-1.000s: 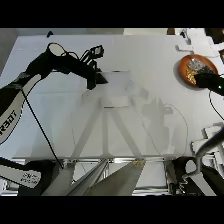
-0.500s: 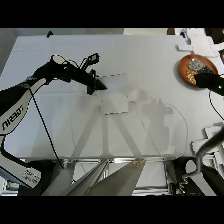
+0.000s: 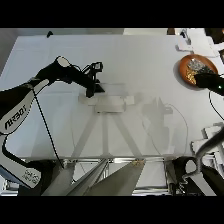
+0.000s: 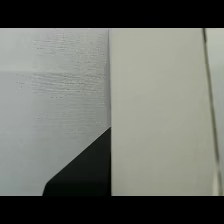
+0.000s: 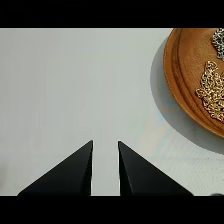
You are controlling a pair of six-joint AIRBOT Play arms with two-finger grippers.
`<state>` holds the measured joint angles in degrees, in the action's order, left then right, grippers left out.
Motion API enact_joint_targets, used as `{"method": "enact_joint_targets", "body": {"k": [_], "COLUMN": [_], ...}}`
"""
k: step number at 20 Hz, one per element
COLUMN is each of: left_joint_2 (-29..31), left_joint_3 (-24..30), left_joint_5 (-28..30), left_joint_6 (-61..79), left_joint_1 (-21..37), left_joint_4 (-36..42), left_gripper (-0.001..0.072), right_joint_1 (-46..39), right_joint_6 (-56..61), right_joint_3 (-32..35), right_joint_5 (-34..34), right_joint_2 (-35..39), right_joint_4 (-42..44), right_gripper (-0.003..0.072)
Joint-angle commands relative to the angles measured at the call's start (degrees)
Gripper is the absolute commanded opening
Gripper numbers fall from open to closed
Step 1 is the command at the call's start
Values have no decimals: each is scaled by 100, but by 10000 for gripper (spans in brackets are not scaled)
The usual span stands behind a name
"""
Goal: Fold the box and place the chain.
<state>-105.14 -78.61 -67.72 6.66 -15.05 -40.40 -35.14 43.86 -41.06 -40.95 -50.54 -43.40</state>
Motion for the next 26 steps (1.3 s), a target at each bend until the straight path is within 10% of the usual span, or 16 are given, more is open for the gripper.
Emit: {"method": "enact_joint_targets", "body": {"k": [1,26], "left_joint_2": [-9,-175], "left_joint_3": [2,2], "left_joint_5": [22,-297], "left_joint_6": [365,208], "left_joint_1": [-42,-7], "left_joint_4": [-31,350], "left_gripper": [5,6], "right_joint_1": [-4,-4], "right_joint_6": [2,2], "right_joint_3": [-2,-2], "right_joint_5": [-2,0], "right_joint_2": [4,4], "right_joint_4": [4,2], "right_gripper": [178,178]}}
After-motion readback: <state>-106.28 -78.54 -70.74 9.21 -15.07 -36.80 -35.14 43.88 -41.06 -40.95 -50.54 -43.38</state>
